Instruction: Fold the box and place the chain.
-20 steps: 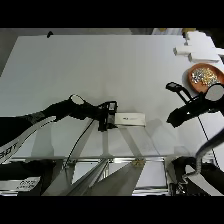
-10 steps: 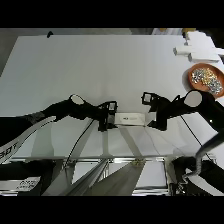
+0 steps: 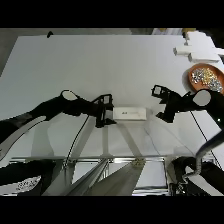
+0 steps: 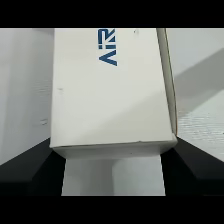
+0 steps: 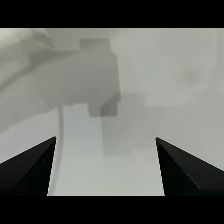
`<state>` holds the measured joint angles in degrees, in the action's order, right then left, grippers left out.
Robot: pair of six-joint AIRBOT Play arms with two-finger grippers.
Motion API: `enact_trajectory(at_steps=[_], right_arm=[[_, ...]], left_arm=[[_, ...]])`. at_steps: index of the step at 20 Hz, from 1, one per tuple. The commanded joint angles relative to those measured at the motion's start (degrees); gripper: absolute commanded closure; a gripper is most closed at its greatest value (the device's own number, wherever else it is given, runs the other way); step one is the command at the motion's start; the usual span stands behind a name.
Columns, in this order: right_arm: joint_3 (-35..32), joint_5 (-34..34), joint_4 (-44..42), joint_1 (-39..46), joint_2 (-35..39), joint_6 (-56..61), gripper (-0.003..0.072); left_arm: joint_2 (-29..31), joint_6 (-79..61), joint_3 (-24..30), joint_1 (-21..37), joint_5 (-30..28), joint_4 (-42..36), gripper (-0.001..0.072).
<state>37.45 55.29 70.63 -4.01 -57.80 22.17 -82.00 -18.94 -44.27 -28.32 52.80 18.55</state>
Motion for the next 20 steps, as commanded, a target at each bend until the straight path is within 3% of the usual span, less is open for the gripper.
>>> enact_trajectory(at_steps=[1, 6, 10, 12, 17, 18, 19, 20], right_arm=[[-0.02, 0.79, 2.84, 6.64, 0.2, 7.74, 0.0002], [-0.02, 1.03, 2.75, 9.62, 0.2, 8.02, 0.0002], [-0.02, 1.03, 2.67, 9.62, 0.2, 8.02, 0.0002], [-0.02, 1.03, 2.67, 9.62, 0.2, 8.02, 0.0002], [-0.02, 1.03, 2.67, 9.62, 0.2, 8.02, 0.0002], [-0.02, 1.03, 2.67, 9.62, 0.2, 8.02, 0.0002], [-0.02, 1.03, 2.67, 9.62, 0.2, 8.02, 0.0002], [-0.02, 1.03, 2.67, 9.62, 0.2, 8.02, 0.0002]], left_arm=[[8.28, 12.04, -0.04, 6.4, -1.2, 5.22, 0.0576], [18.58, 42.62, -0.02, 21.73, -2.4, 26.05, 0.0576], [18.58, 67.06, 0.0, 31.8, -1.18, 44.74, 0.0574], [17.9, 72.19, 0.04, 34.32, 1.07, 51.19, 0.0567], [16.35, 74.99, 0.31, 35.45, 5.22, 53.99, 0.0552], [15.87, 76.28, 0.31, 35.45, 5.92, 54.16, 0.0517], [15.28, 77.92, 0.33, 35.45, 6.69, 54.45, 0.0432], [14.67, 79.49, 0.46, 35.45, 7.26, 54.62, 0.0413]])
